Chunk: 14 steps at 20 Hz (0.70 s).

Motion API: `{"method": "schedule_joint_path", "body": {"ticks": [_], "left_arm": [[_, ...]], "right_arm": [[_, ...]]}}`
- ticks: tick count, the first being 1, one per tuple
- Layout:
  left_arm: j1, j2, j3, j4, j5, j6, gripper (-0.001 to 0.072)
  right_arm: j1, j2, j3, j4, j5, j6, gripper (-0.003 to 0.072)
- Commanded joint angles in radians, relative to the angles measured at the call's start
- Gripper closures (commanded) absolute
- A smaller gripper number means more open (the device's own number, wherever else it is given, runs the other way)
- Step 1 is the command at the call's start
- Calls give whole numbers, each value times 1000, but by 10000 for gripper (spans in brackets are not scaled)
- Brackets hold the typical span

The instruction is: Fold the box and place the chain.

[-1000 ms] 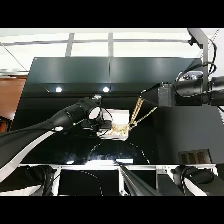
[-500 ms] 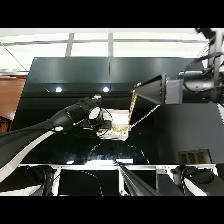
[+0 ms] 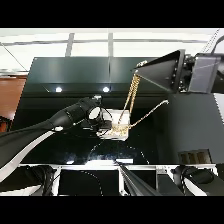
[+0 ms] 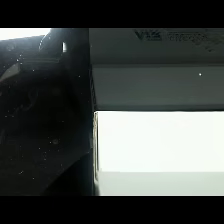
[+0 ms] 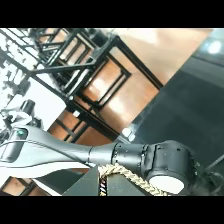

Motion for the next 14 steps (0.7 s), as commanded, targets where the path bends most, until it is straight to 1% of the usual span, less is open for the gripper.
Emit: {"method": "schedule_joint_path", "body": {"ticks": [1,3,4,6,9,11,14], "left_arm": [[0,-1,1,0,0,0,681],[0,-1,1,0,0,0,681],[0,-1,1,1,0,0,682],[0,-1,1,1,1,0,682],[0,-1,1,1,1,0,681],[0,-1,1,1,1,0,681],[0,-1,1,1,1,0,681]], "right_arm": [[8,-17,-21,-44,18,-3,672],[49,-39,-98,-60,6,-3,672],[74,-53,-141,-93,-10,-3,672],[103,-84,-216,-202,-43,27,672],[103,-118,-299,-314,-89,61,672],[113,-129,-344,-375,-81,55,672],[137,-133,-444,-397,-111,56,669]]}}
